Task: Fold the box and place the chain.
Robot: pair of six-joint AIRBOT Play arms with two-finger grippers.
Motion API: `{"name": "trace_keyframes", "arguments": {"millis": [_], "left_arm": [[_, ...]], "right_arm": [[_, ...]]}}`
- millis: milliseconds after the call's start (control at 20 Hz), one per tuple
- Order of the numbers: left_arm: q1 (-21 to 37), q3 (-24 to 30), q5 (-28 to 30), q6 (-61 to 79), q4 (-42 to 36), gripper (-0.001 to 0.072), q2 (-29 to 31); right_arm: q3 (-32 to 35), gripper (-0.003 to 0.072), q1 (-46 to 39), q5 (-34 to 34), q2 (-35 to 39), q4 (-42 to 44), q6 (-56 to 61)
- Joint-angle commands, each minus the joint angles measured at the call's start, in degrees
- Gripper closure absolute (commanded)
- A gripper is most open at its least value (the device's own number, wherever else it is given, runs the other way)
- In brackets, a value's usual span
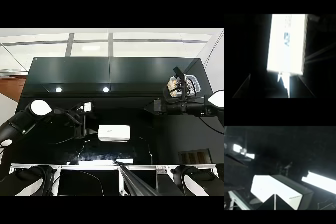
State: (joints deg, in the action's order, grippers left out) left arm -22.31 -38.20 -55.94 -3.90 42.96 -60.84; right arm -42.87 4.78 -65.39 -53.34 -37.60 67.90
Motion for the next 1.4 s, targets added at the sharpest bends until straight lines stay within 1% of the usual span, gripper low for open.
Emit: {"name": "trace_keyframes", "arguments": {"millis": [0,100,200,250,350,600,800,1050,1200,1350], "left_arm": [[-5.84,-2.34,4.87,-1.07,-3.15,-0.0003,-2.01],[-10.62,-4.52,6.47,-1.07,-3.17,-0.0003,-5.38],[-13.35,-5.64,7.98,-1.11,-3.15,0.0002,-8.74],[-13.53,-5.79,7.96,-1.70,-3.23,0.0002,-10.21],[-13.55,-5.77,7.87,-4.11,-2.89,0.0002,-11.34],[-13.64,-5.70,7.74,-4.09,-2.91,0.0001,-11.34],[-15.13,-5.66,7.72,-5.66,-0.48,0.0001,-11.47],[-15.23,-5.66,7.87,-5.68,0.09,0.0001,-12.15],[-15.32,-5.66,7.91,-5.79,0.07,0.0001,-13.57],[-16.83,-5.66,10.78,-5.84,0.07,0.0001,-16.09]], "right_arm": [[-0.07,0.0657,-0.37,0.33,0.09,-1.40,0.02],[-0.04,0.0658,-0.37,0.50,0.09,-2.19,0.04],[-0.04,0.0658,-0.37,0.52,0.09,-2.16,0.02],[-0.04,0.0658,-0.37,0.37,0.09,-2.10,0.04],[-0.04,0.0658,-0.37,0.20,0.09,-2.10,0.04],[-0.02,0.0658,-0.37,0.94,0.09,-2.12,0.04],[-0.02,0.0658,-0.37,1.07,0.09,-2.10,0.04],[-0.02,0.0658,-0.37,1.09,0.09,-2.12,0.04],[-0.02,0.0658,-0.37,1.11,0.09,-2.12,0.04],[-0.02,0.0658,-0.37,1.16,0.09,-2.12,0.04]]}}
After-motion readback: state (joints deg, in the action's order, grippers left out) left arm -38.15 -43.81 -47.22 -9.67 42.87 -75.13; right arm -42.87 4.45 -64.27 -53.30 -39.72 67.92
